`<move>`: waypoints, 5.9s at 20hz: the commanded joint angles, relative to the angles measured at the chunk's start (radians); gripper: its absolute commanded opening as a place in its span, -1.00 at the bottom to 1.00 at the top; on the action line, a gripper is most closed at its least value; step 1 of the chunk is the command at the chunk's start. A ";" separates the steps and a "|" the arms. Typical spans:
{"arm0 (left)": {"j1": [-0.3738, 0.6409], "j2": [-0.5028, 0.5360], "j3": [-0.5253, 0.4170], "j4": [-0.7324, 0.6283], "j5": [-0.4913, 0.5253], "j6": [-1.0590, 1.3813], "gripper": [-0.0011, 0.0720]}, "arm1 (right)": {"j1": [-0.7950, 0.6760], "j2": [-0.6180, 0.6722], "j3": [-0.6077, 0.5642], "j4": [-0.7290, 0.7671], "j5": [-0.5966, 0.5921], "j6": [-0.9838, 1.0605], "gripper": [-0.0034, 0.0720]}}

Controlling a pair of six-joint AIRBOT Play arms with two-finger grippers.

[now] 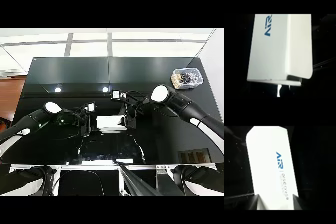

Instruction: Fold the box and place the chain.

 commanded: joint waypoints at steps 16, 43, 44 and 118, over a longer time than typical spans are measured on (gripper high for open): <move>0.000 -0.001 0.001 0.000 0.000 0.002 -0.01 | 0.001 -0.001 0.000 -0.028 0.043 0.000 -0.19; 0.000 -0.003 0.001 0.000 0.001 0.002 -0.01 | -0.023 0.060 0.003 -0.014 0.113 0.390 -0.77; 0.000 -0.003 0.001 0.000 0.001 0.002 -0.01 | -0.051 0.063 0.002 0.007 0.148 0.501 -0.77; -0.221 -0.203 0.384 0.233 -0.209 -0.234 0.97 | -0.595 0.404 -0.163 0.013 0.203 0.824 -0.88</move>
